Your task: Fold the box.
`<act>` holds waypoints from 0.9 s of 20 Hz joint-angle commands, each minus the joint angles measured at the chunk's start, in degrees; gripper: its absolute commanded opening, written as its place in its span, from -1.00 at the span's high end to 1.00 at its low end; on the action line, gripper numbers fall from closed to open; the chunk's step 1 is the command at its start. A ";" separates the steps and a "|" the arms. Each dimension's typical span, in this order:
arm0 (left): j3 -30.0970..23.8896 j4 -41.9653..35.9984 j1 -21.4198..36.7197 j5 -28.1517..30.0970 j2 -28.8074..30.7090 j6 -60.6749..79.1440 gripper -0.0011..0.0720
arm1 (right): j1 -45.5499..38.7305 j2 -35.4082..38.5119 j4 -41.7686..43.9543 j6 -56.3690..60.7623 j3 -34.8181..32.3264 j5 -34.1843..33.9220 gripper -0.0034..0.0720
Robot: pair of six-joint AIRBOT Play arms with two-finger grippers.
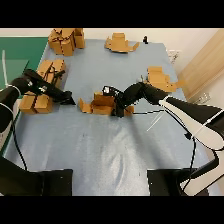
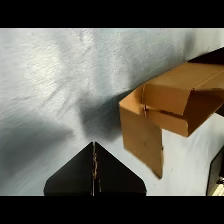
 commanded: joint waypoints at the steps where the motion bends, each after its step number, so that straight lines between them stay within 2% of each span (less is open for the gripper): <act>1: 0.35 -1.51 -4.17 0.76 -1.79 -0.37 0.93 | 0.07 0.02 0.02 0.02 0.00 0.00 -0.47; 4: 0.81 -1.51 -6.58 0.92 -1.79 -0.24 0.93 | 0.07 0.02 0.02 0.04 0.00 -0.02 -0.47; 7: 1.46 -2.14 -7.19 -1.70 -1.79 1.36 0.92 | 0.09 0.02 0.04 0.07 0.00 -0.07 -0.47; 12: 1.64 -9.25 -6.75 -4.66 -1.79 7.50 0.90 | 0.09 0.02 0.04 0.07 0.00 -0.09 -0.47; 13: 1.73 -10.82 -6.38 -5.11 -1.73 8.55 0.50 | 0.09 0.02 0.02 0.07 0.00 -0.09 -0.47; 14: 1.73 -11.96 -5.86 -5.22 -1.68 8.61 0.43 | 0.09 0.02 0.04 0.07 0.00 -0.07 -0.47; 18: 1.73 -12.76 -5.49 -6.73 -1.68 10.82 0.43 | 0.09 0.02 0.02 0.04 0.00 -0.04 -0.47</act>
